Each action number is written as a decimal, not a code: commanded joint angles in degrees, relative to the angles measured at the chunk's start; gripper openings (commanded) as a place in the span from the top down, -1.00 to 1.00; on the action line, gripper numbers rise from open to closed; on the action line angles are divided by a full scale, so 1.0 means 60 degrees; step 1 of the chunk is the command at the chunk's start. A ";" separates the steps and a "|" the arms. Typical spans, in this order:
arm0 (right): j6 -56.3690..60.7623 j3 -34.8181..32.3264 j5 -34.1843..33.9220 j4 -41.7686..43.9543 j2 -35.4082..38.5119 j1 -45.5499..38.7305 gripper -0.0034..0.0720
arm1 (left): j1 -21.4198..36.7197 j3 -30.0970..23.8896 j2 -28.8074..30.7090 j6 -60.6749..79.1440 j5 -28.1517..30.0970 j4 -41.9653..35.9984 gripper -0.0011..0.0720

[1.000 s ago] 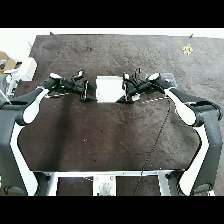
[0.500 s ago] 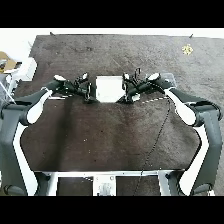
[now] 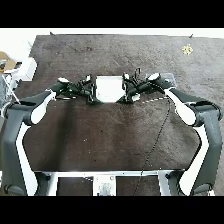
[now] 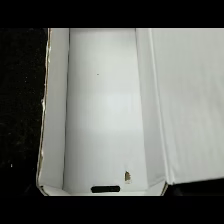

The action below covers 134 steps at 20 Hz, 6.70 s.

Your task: Fold the box and place the chain.

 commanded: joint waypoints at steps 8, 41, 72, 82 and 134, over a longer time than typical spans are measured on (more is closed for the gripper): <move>0.0000 0.0004 -0.0004 0.0000 -0.0004 0.0000 -0.20 | 0.0018 0.0011 -0.0011 0.0033 0.0018 -0.0131 -0.98; 0.0000 0.0004 -0.0004 0.0004 -0.0004 0.0000 -0.19 | 0.0073 0.0011 -0.0015 -0.0291 0.0106 0.0339 0.03; 0.0036 0.0025 0.0076 -0.0135 0.0164 -0.0011 -0.91 | 0.0073 0.0011 -0.0015 -0.0291 0.0109 0.0331 0.03; 0.2841 0.0025 0.0080 -0.3974 0.1625 -0.0007 -0.90 | 0.0073 0.0011 -0.0015 -0.0291 0.0106 0.0331 0.02; 0.2645 -0.1530 -0.1723 -0.4346 0.3377 0.0248 -0.71 | 0.0073 0.0011 -0.0015 -0.0291 0.0109 0.0331 0.03</move>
